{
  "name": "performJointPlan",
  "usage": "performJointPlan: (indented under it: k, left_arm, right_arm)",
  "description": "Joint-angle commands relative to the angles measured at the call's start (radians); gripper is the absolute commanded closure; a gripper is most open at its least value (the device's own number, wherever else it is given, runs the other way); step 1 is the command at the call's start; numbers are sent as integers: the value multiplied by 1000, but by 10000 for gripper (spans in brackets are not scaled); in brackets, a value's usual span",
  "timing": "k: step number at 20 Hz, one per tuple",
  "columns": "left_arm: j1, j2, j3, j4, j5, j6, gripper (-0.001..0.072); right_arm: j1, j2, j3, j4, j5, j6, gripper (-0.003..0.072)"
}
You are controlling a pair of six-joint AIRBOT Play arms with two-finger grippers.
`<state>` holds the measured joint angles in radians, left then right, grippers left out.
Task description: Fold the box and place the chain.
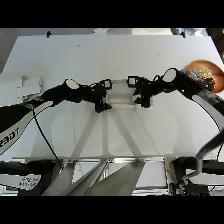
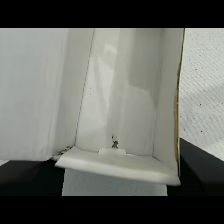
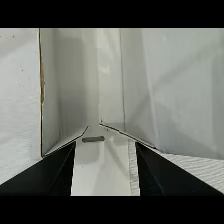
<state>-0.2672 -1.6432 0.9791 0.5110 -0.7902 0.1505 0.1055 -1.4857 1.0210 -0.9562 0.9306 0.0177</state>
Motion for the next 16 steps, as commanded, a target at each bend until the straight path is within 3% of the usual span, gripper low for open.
performJointPlan:
  k: [1,2,3,9,13,16]
  left_arm:
    - [-1,0,0,-1,-3,2,473]
    - [-1,0,0,-1,-3,2,473]
    - [-1,0,0,-1,-3,2,473]
    - [-1,0,0,-1,-3,2,473]
    - [-1,0,0,-1,-3,2,473]
    - [-1,0,0,-1,-3,2,473]
  right_arm:
    - [1,0,1,10,-8,14,277]
    - [1,0,1,9,-7,19,440]
    - [1,0,1,-3,-8,29,683]
    - [-6,70,1,-248,-18,344,675]
    - [-99,198,1,-249,-15,492,675]
    - [-237,208,0,-251,117,624,679]
